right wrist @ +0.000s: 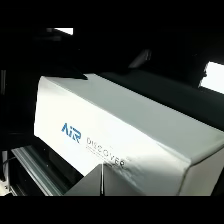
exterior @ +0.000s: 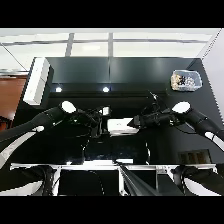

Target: Fold the box and place the chain.

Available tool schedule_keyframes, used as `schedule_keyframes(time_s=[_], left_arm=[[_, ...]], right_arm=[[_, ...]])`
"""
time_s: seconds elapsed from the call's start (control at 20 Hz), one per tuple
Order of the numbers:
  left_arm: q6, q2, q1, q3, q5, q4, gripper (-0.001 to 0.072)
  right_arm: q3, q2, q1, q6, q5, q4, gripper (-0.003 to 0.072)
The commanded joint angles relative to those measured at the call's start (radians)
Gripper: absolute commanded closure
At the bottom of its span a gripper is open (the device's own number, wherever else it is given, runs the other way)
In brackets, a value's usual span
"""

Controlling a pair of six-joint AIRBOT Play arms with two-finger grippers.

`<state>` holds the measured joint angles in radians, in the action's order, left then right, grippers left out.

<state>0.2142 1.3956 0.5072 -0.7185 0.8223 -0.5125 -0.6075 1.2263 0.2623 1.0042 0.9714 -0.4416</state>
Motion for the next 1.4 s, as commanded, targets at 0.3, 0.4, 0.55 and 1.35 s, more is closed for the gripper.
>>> schedule_keyframes(time_s=[0.3,0.4,0.55,1.35], left_arm=[[-0.021,0.0,0.0,0.0,0.001,0.002,0.0266],[-0.021,0.0,0.0,0.0,0.001,0.002,0.0266],[-0.021,0.0,0.0,0.0,0.001,0.002,0.0266],[-0.456,-0.074,0.057,-0.245,0.149,-0.238,-0.0003]], right_arm=[[-0.004,0.014,-0.001,0.006,-0.003,-0.058,0.0669],[-0.029,-0.014,-0.003,-0.013,0.033,-0.058,0.0669],[-0.101,-0.099,-0.056,-0.017,0.15,-0.078,0.0669],[-0.101,-0.369,-0.605,-0.021,0.3,-0.366,0.0669]])
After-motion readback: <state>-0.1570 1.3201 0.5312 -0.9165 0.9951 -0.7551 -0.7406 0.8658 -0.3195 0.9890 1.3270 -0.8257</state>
